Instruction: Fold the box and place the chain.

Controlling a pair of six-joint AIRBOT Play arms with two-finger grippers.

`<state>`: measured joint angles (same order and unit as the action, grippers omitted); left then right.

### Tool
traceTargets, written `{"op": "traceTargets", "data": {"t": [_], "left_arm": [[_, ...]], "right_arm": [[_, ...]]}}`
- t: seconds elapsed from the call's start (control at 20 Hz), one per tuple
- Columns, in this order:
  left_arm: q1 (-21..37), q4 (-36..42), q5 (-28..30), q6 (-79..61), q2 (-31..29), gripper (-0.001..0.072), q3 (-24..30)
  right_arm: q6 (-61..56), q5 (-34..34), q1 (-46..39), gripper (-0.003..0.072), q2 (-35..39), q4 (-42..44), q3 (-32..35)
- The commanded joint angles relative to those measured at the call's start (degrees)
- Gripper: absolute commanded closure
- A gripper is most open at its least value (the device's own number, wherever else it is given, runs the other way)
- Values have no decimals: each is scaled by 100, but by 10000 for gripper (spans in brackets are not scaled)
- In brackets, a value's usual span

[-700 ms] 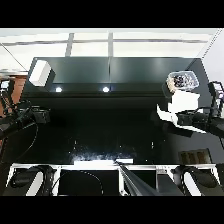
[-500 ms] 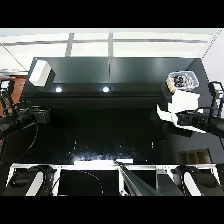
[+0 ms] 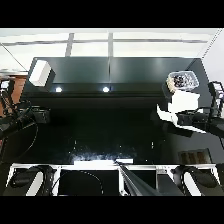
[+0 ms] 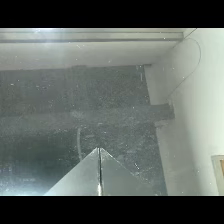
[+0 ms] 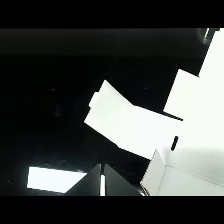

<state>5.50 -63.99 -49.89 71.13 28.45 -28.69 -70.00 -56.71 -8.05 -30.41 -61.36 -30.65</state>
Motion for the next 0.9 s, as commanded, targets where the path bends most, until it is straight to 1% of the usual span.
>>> {"op": "traceTargets", "data": {"t": [0.0,0.1,0.25,0.35,0.4,0.45,0.5,0.55,0.6,0.65,0.75,0.8,0.85], "left_arm": [[-4,0,155,0,-4,682,2],[-4,4,328,2,-4,682,2],[-4,173,649,0,-4,682,2],[-4,216,975,0,-4,682,2],[-4,229,1126,0,-4,681,2],[-4,273,1266,2,2,679,2],[-4,380,1390,0,22,615,2],[-4,496,1429,0,48,282,2],[-4,575,1464,4,103,2,2],[-4,605,1443,0,157,-2,0],[-7,608,1246,0,278,-2,0],[-7,608,1137,0,348,-2,0],[-7,608,1040,0,415,-2,0]], "right_arm": [[-2,0,-2,650,4,0,0],[0,57,-2,650,4,0,0],[-2,501,-2,650,4,7,2],[-2,699,-2,648,4,0,2],[-7,765,-2,565,0,-15,2],[-7,772,-4,175,0,-31,2],[-13,769,-4,-13,-2,-44,2],[-33,767,-4,-14,-2,-101,2],[-278,785,-4,-14,-4,-289,2],[-774,848,-20,-13,-7,-702,-4],[-2059,946,-337,-12,-52,-1991,-7],[-2437,942,-686,-13,-127,-2583,-7],[-2494,949,-1106,-13,-223,-2896,-11]]}}
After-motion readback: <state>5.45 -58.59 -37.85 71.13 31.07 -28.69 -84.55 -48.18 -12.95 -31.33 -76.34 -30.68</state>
